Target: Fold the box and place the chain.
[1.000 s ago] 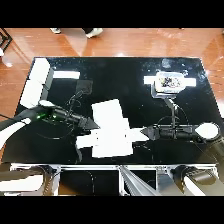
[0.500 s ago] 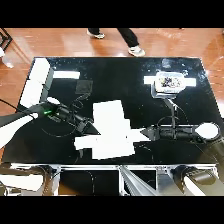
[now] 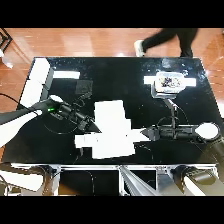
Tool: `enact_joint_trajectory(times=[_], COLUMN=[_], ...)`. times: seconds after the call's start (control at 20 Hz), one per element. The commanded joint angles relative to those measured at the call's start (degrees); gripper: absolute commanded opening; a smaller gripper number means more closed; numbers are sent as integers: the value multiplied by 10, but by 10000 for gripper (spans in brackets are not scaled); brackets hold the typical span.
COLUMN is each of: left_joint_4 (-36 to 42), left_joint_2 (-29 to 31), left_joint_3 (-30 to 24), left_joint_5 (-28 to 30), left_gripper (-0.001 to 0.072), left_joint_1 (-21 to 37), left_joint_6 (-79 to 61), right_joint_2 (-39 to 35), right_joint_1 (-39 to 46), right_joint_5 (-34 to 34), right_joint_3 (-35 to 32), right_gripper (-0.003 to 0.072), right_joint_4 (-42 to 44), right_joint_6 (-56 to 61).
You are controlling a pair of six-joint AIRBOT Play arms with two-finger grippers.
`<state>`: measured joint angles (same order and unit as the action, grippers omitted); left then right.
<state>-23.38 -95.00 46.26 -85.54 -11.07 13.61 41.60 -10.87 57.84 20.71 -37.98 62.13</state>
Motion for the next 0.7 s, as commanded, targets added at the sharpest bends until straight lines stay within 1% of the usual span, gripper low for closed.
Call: enact_joint_trajectory(times=[0.0, 0.05, 0.2, 0.25, 0.3, 0.35, 0.4, 0.45, 0.5, 0.55, 0.65], left_joint_4=[-6, -10, -26, -26, -26, -26, -26, -26, -26, -28, -30], left_joint_2=[-2, -2, -2, -2, -2, -2, -2, -2, -2, -2, 0], left_joint_3=[14, 15, 15, 15, 15, 15, 15, 15, 16, 17, 21], left_joint_5=[4, 14, 30, 30, 30, 30, 30, 30, 29, 25, 26], left_gripper=[347, 324, 304, 219, 192, 191, 129, 50, 22, 21, 19], left_joint_1=[-1, -1, -1, -1, -1, -1, -1, -1, -1, -1, -1], left_joint_6=[0, 3, 3, 3, 3, 2, -4, -14, -25, -32, -32], right_joint_2=[0, 0, 0, 0, 0, 0, 0, 0, 0, 0, 0], right_joint_1=[-1, -1, -1, -1, -1, -1, -1, -1, -1, 0, 9], right_joint_5=[0, 1, 0, 0, 0, 0, 0, 1, 4, 4, 31], right_joint_3=[0, 0, 0, 0, 0, 0, 0, 0, 0, 4, 33], right_gripper=[24, 24, 24, 24, 24, 24, 25, 169, 660, 698, 697], right_joint_4=[-2, -2, -3, -5, -9, -15, -20, -19, -17, -20, -67], right_joint_6=[0, 0, 0, 0, 0, 0, 0, 0, 1, 1, 1])
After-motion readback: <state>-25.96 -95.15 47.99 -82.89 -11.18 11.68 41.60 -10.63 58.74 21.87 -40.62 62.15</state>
